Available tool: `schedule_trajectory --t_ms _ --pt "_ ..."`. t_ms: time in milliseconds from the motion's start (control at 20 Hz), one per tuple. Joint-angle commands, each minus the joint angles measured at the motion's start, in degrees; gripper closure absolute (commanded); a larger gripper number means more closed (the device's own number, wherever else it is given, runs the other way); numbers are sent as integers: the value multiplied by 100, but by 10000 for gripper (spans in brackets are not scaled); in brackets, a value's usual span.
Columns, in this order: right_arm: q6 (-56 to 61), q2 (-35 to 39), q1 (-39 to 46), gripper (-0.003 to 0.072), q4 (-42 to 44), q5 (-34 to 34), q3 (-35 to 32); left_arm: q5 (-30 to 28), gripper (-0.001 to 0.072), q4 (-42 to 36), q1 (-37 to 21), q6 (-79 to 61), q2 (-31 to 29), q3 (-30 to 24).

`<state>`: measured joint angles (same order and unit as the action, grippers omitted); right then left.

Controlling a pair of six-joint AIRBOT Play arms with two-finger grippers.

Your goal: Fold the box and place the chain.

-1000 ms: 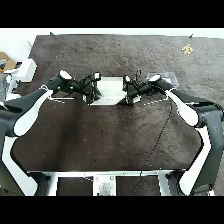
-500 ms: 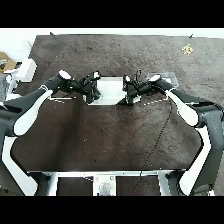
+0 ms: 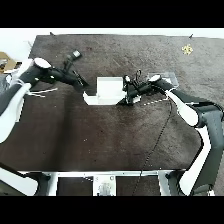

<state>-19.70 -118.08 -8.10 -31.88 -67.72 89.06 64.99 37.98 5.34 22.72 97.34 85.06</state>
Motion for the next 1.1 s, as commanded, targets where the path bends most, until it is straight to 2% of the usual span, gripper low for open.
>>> schedule_trajectory --t_ms 0,150,250,450,650,1050 --pt "-2 -4 -4 234 0 -4 -2 81 700 420 -420 2295 -509 4" --pt "-2 -4 -4 235 0 -2 -2 306 700 1021 -640 3377 -411 -87" --pt "-2 -2 -4 234 0 -2 -2 339 700 1078 -675 3558 -289 -302" --pt "-2 -4 -4 235 0 -4 -2 302 700 883 -634 3624 17 -769" --pt "-2 -4 -4 235 -2 -2 -2 0 700 304 -603 3637 260 -1088" --pt "-2 -4 -4 235 0 -4 -2 -90 701 -240 -39 3720 861 -1093"
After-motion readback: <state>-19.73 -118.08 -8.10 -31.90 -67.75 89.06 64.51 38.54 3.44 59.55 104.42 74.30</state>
